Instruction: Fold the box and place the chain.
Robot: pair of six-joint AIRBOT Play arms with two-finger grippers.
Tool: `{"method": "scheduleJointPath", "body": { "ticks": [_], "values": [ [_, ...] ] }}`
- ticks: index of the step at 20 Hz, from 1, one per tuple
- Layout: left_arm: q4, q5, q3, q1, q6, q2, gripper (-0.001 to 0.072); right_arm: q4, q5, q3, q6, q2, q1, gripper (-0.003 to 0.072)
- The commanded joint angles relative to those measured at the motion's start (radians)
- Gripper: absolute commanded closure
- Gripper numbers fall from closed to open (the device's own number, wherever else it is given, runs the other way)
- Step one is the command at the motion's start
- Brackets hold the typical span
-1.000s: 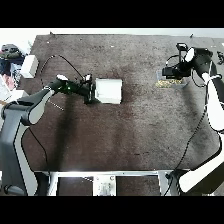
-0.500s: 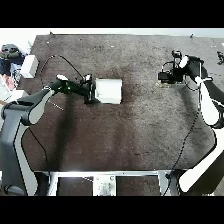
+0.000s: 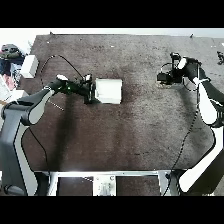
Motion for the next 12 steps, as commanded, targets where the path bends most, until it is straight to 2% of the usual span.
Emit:
{"method": "scheduleJointPath", "body": {
  "ticks": [1, 7, 12],
  "values": [
    [0.000, 0.000, 0.001, 0.000, 0.000, 0.000, 0.0355, 0.001, -0.003, 0.001, 0.001, 0.023, 0.001, 0.0673],
    [0.000, 0.000, 0.001, 0.000, 0.000, 0.000, 0.0355, 0.001, -0.002, 0.001, -0.003, 0.111, 0.000, 0.0673],
    [0.000, 0.000, 0.001, 0.000, 0.000, 0.000, 0.0355, 0.010, 0.085, 0.001, -0.044, 0.254, 0.008, 0.0674]
  ]
}}
